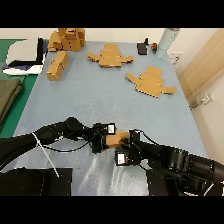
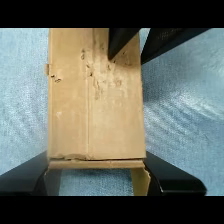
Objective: Fold the box.
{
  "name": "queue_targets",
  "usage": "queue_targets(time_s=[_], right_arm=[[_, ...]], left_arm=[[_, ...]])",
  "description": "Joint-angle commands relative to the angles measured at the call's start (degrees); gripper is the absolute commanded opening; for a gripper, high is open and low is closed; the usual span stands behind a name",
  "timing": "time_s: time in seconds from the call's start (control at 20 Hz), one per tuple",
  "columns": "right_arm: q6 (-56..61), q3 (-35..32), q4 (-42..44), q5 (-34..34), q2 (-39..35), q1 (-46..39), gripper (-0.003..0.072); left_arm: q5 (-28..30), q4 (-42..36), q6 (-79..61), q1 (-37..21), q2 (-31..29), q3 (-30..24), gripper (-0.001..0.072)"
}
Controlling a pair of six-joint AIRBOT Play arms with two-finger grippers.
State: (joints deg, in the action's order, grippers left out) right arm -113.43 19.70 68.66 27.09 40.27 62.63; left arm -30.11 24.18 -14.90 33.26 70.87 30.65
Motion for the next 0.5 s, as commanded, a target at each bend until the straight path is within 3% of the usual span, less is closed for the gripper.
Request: queue_targets(time_s=[0.0, 0.45], right_arm=[[0.1, 0.0, -0.3, -0.1, -1.1, 0.0, 0.0226], [0.1, 0.0, -0.9, -0.1, -5.7, 0.0, 0.0226]], left_arm=[[0.0, 0.1, -0.1, 0.0, 0.0, 0.0, 0.0463], [0.0, 0.1, -0.1, 0.0, 0.0, 0.0, 0.0464]])
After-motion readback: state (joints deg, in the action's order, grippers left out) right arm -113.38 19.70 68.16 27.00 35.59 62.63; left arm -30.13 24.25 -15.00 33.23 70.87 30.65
